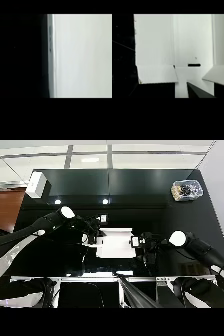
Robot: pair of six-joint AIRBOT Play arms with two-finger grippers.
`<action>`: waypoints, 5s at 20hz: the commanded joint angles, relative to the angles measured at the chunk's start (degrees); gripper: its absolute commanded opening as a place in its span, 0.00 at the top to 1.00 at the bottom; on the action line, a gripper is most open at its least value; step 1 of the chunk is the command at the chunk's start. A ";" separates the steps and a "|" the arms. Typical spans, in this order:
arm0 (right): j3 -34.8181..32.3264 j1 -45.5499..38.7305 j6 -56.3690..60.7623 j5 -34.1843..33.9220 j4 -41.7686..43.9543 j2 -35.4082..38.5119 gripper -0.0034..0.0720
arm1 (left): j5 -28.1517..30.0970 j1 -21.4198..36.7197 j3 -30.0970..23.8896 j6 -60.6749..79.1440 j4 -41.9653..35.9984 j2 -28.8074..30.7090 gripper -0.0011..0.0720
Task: Fold the box and place the chain.
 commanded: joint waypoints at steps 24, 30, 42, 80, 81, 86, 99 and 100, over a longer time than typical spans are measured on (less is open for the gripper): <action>3.02 -1.14 -2.25 -12.41 8.22 0.22 0.01 | -0.09 -0.02 0.00 -0.04 0.15 -0.02 0.95; 3.02 -2.51 -12.87 -8.94 21.07 -2.95 0.01 | -0.07 -0.02 0.00 -0.04 0.15 -0.02 0.95; 3.04 -2.51 -22.16 -4.92 23.74 -12.59 0.01 | -0.04 -0.02 0.00 -0.04 0.15 -0.02 0.95; 3.06 -2.34 -15.04 -8.98 17.22 -12.92 0.24 | -0.04 0.04 0.00 -0.07 0.15 -0.02 0.95; 3.06 -2.34 -15.02 -8.98 17.22 -12.92 0.24 | -0.04 0.04 0.00 -0.07 0.15 -0.02 0.95; 3.06 -2.34 -15.02 -8.98 17.25 -12.92 0.25 | -0.13 0.59 0.37 -6.38 1.03 1.20 0.31; 3.06 -1.77 -14.99 -8.96 16.37 -12.94 0.25 | -21.70 8.98 0.24 -39.43 10.29 19.26 0.95; 3.06 -1.77 -14.97 -8.96 16.39 -12.94 0.25 | -23.74 8.66 -0.94 -39.39 4.02 18.71 0.95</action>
